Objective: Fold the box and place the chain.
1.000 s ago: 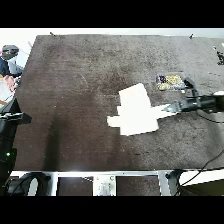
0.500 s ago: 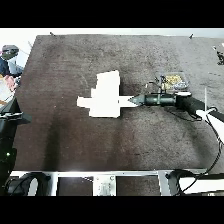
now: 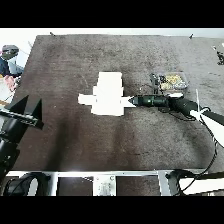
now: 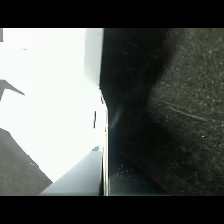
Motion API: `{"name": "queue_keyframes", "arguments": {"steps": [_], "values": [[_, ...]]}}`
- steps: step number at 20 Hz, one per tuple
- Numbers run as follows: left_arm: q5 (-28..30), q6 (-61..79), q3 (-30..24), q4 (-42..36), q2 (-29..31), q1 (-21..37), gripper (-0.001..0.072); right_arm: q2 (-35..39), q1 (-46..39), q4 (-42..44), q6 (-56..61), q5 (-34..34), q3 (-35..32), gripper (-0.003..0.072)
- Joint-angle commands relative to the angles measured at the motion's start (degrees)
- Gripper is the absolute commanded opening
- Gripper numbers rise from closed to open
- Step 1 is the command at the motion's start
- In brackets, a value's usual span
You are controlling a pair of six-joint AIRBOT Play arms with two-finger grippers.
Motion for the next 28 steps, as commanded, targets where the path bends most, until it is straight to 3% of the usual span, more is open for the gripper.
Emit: {"name": "queue_keyframes", "arguments": {"steps": [1, 7, 10, 14, 17, 20, 24, 28], "values": [[-8.66, 1.42, 4.11, -0.46, -6.91, 0.02, 0.0494, -1.05, 0.0, -0.15, -4.07, -0.83, 0.09, 0.0008], [-20.22, 1.49, 20.28, 0.07, -39.1, 0.0, 0.0495, -1.03, -0.02, 1.07, -4.81, -0.85, 0.07, 0.0008], [-32.48, 1.42, 32.26, 3.26, -57.24, 0.0, 0.0494, -1.03, -0.02, 1.09, -6.03, -0.74, 0.07, 0.0008], [-39.01, -8.59, 51.36, 8.46, -77.2, -0.98, 0.0495, -1.03, -0.02, 1.03, -6.32, -1.49, 0.07, 0.0009], [-39.56, -20.09, 65.64, 22.32, -87.65, -5.46, 0.0495, -1.03, 0.0, 1.07, -7.58, -1.7, 0.07, 0.0009], [-41.88, -28.17, 77.7, 29.86, -95.73, -9.18, 0.0495, -1.03, 0.0, 1.05, -7.61, -1.7, 0.09, 0.0009], [-49.66, -33.55, 92.21, 33.73, -106.66, -11.65, 0.0495, -1.03, 0.0, 1.05, -8.85, -1.68, 0.09, 0.0009], [-54.38, -35.26, 102.68, 33.2, -115.51, -12.5, 0.0495, -1.03, 0.0, 1.05, -8.85, -1.7, 0.09, 0.0009]]}}
